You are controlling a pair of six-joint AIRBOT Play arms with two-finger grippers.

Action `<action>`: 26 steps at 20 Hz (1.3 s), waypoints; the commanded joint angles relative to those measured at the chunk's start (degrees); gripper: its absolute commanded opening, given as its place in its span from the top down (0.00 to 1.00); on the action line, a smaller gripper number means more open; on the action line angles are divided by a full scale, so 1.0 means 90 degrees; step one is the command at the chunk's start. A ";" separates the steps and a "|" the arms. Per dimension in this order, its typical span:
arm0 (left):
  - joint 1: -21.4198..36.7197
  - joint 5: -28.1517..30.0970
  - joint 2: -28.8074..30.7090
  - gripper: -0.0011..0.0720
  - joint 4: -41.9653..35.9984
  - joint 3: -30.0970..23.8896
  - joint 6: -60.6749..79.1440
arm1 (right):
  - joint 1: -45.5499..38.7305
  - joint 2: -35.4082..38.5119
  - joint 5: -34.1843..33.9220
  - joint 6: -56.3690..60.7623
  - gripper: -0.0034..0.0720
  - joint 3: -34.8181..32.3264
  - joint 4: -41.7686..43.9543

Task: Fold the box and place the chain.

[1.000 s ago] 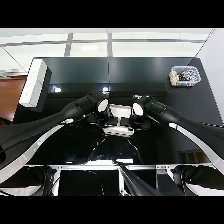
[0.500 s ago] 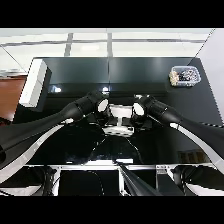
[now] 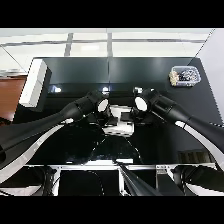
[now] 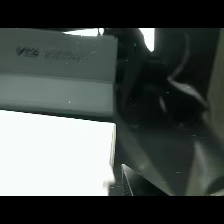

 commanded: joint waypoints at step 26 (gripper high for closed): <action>0.0010 -0.0097 0.0007 0.95 0.0325 0.0012 -0.0563 | -0.5438 -0.0102 -0.2443 -0.1967 0.13 0.0933 -0.1982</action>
